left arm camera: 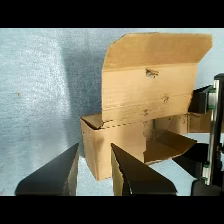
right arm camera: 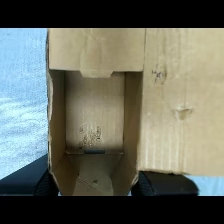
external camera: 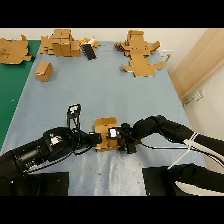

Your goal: Fold the box.

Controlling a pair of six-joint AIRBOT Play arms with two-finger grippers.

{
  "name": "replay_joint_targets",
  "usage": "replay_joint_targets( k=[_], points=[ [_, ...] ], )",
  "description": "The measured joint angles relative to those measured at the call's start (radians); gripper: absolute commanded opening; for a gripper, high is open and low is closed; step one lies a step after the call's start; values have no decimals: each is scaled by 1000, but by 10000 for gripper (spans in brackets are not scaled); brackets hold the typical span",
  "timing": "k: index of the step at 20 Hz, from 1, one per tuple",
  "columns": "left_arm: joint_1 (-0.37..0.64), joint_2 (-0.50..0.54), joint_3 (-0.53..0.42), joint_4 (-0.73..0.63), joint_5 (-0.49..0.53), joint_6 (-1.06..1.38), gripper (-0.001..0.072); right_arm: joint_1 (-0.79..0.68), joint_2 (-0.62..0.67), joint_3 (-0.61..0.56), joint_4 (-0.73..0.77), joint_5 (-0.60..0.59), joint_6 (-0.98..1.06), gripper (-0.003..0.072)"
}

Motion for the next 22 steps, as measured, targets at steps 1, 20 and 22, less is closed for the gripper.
replay_joint_targets(
  k=[1, 20, 22],
  points=[
    [0, 0, 5, 0, -7, 0, 323, 0, 0, 0, 0, 0, 0, 568],
    [-61, -237, 168, -31, -119, -31, 555, 0, 0, 0, 0, 0, 0, 568],
    [-64, -267, 188, -31, -134, -32, 555, 0, 0, 0, 0, 0, 0, 568]
  ],
)
